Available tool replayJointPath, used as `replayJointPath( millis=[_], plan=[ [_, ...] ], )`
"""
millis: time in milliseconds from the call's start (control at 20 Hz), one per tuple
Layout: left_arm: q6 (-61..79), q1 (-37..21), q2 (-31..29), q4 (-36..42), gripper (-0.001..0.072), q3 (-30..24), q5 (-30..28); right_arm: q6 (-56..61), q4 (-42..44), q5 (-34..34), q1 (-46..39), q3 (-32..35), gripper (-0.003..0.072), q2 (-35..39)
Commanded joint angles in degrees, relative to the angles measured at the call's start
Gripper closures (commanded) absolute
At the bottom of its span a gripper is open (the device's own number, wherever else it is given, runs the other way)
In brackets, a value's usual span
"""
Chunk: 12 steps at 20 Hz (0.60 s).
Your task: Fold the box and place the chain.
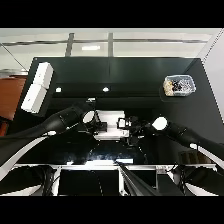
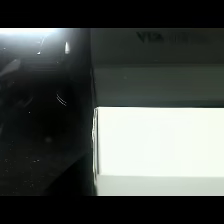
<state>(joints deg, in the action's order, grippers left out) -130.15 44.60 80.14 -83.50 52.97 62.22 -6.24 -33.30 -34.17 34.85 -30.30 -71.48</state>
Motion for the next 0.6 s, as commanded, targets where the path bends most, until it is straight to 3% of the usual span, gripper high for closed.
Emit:
replayJointPath(
  millis=[0,250,550],
  plan=[
    [1.14,-0.11,-0.61,-0.52,0.0683,0.02,0.24,0.81,-1.01,-0.26,-0.2,-0.09,-0.0028,1.22],
    [1.11,0.02,-0.92,-4.37,0.0683,0.02,2.27,6.32,-15.45,-5.35,-0.52,-0.46,-0.0019,8.02],
    [1.11,0.02,-0.9,-4.48,0.0683,0.0,1.03,6.03,-10.34,-5.55,-0.79,-0.39,-0.0015,7.48]
  ],
)
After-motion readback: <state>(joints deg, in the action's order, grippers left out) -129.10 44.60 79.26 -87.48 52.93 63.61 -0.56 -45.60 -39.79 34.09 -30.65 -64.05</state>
